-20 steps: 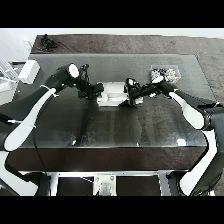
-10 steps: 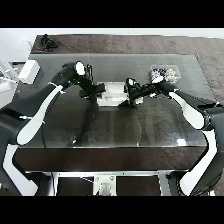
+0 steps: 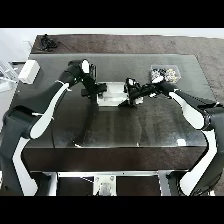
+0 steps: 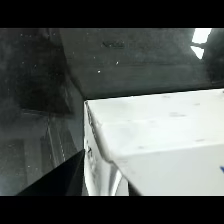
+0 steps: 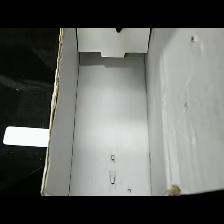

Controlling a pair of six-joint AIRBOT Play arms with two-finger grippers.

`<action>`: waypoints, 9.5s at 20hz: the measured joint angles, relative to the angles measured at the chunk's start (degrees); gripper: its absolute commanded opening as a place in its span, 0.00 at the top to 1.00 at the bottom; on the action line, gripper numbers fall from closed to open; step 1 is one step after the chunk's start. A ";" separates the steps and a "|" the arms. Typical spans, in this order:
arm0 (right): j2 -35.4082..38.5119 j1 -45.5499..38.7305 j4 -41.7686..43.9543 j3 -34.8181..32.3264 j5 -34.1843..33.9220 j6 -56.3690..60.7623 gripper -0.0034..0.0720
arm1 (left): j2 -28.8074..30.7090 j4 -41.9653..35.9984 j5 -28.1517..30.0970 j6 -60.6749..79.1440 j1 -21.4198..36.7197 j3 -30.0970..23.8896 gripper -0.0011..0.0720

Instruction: Fold the box and place the chain.

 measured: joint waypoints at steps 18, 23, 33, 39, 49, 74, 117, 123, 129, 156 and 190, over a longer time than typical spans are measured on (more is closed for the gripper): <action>-0.02 0.00 0.02 0.00 0.02 0.00 0.18 | -6.69 3.45 -7.96 -1.53 -1.11 9.25 0.66; 0.00 0.02 -0.02 0.00 0.07 -0.02 0.18 | -6.82 3.67 -9.14 0.57 -1.22 9.40 0.66; 0.00 0.07 -0.02 0.00 0.04 -0.02 0.18 | -7.17 4.20 -9.60 3.65 -1.92 9.40 0.68; -0.02 0.07 0.04 0.00 -0.04 -0.02 0.18 | -7.26 4.76 -9.97 3.78 -2.01 10.01 0.68; 0.00 0.07 0.17 0.00 0.28 0.00 0.18 | -7.34 6.38 -10.62 2.19 -2.19 10.34 0.96; -0.02 -0.02 0.00 0.00 0.02 0.00 0.18 | 7.26 5.44 -20.15 28.65 1.20 10.03 0.28; -0.02 0.00 -0.02 0.00 0.02 -0.02 0.18 | -0.39 -47.95 4.48 135.78 18.99 -21.22 0.00; -0.02 0.00 -0.04 0.00 0.00 0.00 0.18 | -1.33 -48.98 4.20 137.22 18.97 -21.22 0.00; -0.02 -0.04 -0.20 0.00 -0.15 -0.02 0.18 | -1.81 -49.86 4.42 138.27 17.99 -21.22 0.00; -0.02 0.07 0.07 0.00 -0.02 0.04 0.18 | -3.58 -50.45 2.03 135.38 17.62 -20.85 0.00; -0.02 0.04 -0.02 0.00 0.00 -0.02 0.18 | -5.46 -51.30 6.86 139.86 14.71 -18.82 0.00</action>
